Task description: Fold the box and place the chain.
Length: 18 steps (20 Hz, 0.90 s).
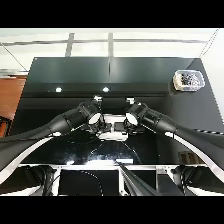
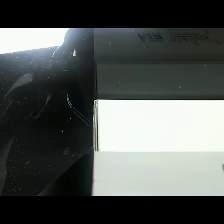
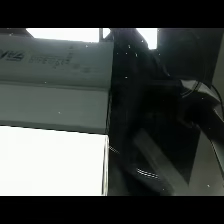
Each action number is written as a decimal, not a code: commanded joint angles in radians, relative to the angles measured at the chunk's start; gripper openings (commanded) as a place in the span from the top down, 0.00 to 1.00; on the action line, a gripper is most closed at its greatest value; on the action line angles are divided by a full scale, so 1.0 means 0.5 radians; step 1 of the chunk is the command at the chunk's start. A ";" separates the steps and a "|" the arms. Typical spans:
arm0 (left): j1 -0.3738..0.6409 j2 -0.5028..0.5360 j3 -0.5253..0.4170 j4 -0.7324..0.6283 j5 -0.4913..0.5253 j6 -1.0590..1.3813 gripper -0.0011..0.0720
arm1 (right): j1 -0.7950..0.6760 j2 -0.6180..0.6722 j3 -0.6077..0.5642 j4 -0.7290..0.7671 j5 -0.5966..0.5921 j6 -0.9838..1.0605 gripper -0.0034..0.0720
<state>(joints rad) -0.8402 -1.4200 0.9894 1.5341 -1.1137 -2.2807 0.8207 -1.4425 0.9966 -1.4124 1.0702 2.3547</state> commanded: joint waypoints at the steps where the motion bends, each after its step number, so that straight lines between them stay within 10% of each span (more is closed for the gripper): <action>1: 0.001 -0.001 0.001 -0.005 0.004 -0.002 0.94 | 0.002 -0.002 0.001 0.025 -0.018 0.002 0.54; 5: 0.001 -0.001 0.001 -0.005 0.004 -0.002 0.94 | 0.002 -0.002 0.001 0.027 -0.027 0.002 0.54; 8: 0.001 -0.001 0.001 -0.005 0.004 -0.002 0.94 | 0.002 -0.002 0.001 0.025 -0.034 0.005 0.93; 11: 0.001 -0.001 0.001 -0.005 0.005 -0.002 0.94 | 0.002 -0.001 0.001 0.022 -0.042 0.015 0.93; 13: 0.001 -0.001 0.001 -0.005 0.004 -0.002 0.94 | -0.005 0.010 0.001 0.026 0.011 0.011 0.42; 18: 0.001 -0.001 0.001 -0.005 0.004 -0.002 0.94 | -0.005 0.318 0.001 -0.081 0.249 -0.319 0.40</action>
<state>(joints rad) -0.8402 -1.4200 0.9894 1.5326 -1.1122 -2.2810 0.8188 -1.3663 0.9958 -1.4216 1.1297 2.2929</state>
